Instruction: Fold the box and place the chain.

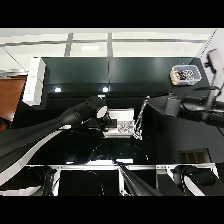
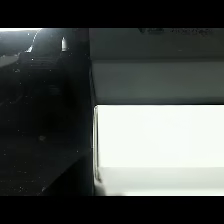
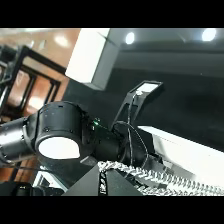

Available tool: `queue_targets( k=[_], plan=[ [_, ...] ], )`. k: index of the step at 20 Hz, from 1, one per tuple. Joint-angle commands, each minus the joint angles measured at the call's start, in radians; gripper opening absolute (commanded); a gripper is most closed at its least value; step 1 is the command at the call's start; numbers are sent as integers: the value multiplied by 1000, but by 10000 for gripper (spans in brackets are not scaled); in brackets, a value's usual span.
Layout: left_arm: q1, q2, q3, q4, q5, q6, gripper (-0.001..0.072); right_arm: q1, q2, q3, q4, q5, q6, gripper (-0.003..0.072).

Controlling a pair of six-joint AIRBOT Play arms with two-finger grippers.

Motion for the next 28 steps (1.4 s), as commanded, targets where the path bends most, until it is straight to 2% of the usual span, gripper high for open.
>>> queue_targets(
  k=[1,6,11,12,13,16,18,20,22,25,27,28],
  plan=[
    [1,0,0,0,0,0,31,89,-90,-1,-5,-67,3,24],
    [1,0,0,0,0,0,31,213,-237,-2,-78,-123,-13,24],
    [1,0,0,0,-2,0,31,220,-304,-2,-107,-145,-13,27],
    [1,0,0,0,-3,0,31,217,-304,-2,-107,-144,-8,121],
    [1,0,0,0,-3,0,31,210,-304,-2,-109,-138,0,329],
    [1,0,0,0,-3,0,31,126,-274,-2,-113,-51,-2,332],
    [1,0,0,0,-3,0,31,25,-213,-2,-122,61,-23,331],
    [1,0,0,0,0,0,31,-69,-130,-2,-237,157,-42,331],
    [1,0,0,0,1,0,31,-132,-54,-9,-446,192,-41,331],
    [1,-1,0,1,1,0,31,-167,-11,-80,-734,122,-43,332],
    [1,-1,0,1,0,0,31,-167,-13,-181,-776,-18,-44,337],
    [1,-1,0,0,0,0,31,-166,-16,-238,-746,-93,-59,559]
  ],
)
